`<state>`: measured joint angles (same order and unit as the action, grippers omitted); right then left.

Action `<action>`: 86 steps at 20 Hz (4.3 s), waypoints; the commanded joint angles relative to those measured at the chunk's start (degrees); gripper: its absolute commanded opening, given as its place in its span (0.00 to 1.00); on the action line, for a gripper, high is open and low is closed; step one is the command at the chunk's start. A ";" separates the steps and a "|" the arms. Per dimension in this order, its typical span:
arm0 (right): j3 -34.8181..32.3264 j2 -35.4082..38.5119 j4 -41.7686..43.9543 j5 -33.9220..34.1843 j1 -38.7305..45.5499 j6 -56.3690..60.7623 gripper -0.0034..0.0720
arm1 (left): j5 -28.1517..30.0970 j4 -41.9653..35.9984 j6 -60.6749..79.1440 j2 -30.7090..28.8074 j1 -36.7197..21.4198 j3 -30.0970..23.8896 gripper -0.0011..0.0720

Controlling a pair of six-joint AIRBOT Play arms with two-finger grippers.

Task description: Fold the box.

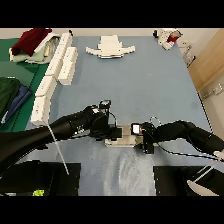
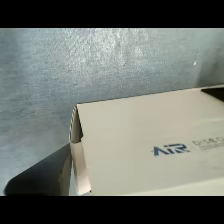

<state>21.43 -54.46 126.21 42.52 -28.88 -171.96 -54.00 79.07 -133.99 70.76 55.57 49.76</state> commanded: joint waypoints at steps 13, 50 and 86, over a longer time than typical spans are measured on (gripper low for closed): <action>0.04 0.02 0.00 -0.02 -0.04 0.00 0.66 | 1.07 3.63 -8.59 5.01 2.69 1.38 0.03; 0.04 0.02 0.00 -0.02 -0.04 0.00 0.66 | -7.48 15.19 -18.67 6.23 9.33 5.25 0.48; 0.04 0.02 0.00 -0.02 -0.04 0.00 0.66 | -6.62 16.48 -20.33 6.71 9.79 5.35 0.03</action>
<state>21.43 -54.43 126.21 42.52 -28.88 -171.94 -60.77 95.50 -154.36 77.47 65.36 55.05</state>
